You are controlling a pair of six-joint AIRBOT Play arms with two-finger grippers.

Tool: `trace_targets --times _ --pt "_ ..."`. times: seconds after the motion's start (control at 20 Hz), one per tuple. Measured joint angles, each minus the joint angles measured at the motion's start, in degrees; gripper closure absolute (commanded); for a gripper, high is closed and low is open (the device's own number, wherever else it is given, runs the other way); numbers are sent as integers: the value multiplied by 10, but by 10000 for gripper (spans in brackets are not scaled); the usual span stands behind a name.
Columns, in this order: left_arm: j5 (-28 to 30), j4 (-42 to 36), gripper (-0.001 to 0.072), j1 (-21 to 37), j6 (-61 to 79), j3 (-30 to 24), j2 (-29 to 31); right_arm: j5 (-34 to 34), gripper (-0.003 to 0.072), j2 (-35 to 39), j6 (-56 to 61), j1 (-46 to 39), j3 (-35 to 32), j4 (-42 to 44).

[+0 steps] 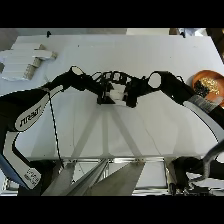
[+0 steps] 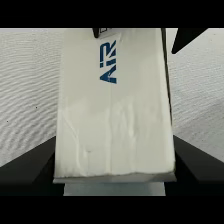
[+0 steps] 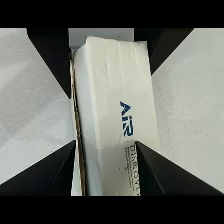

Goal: Fold the box and place the chain.

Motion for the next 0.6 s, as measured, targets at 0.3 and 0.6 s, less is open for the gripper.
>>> trace_targets --times 0.3,0.6 --pt "-1 0 355 0 -3 0 0 6 280 15 9 1 -1 -2" --pt "4 -2 355 0 -2 0 0 -18 283 31 11 1 0 -16"
